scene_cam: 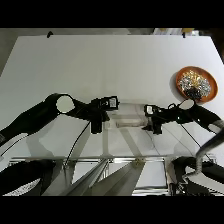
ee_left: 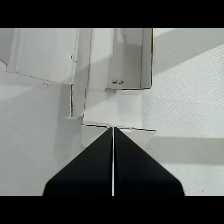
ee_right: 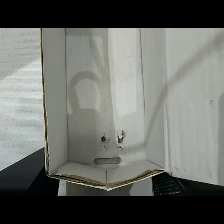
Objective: Fold the box and place the chain.
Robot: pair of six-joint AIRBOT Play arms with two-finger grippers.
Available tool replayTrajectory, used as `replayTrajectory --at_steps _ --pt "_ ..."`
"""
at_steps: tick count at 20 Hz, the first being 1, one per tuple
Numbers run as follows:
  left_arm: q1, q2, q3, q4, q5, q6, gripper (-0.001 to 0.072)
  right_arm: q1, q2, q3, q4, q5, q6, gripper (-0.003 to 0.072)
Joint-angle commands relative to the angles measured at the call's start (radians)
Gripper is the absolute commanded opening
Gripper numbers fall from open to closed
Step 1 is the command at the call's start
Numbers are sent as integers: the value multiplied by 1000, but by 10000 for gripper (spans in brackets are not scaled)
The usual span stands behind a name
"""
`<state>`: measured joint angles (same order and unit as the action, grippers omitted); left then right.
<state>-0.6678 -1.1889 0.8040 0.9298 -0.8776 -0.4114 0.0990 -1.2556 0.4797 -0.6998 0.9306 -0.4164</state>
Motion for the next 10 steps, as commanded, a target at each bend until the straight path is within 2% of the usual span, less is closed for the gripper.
replayTrajectory --at_steps 1,6,8,10 --pt "1 0 -15 -11 37 47 5 0 1 1 0 0 0 299" --pt "-9 -14 -14 -123 112 208 8 0 1 1 0 0 0 299" --pt "-21 -47 -14 -134 147 217 8 0 1 1 0 0 0 299" --pt "-23 -85 -14 -137 138 212 7 0 1 1 0 0 0 299"
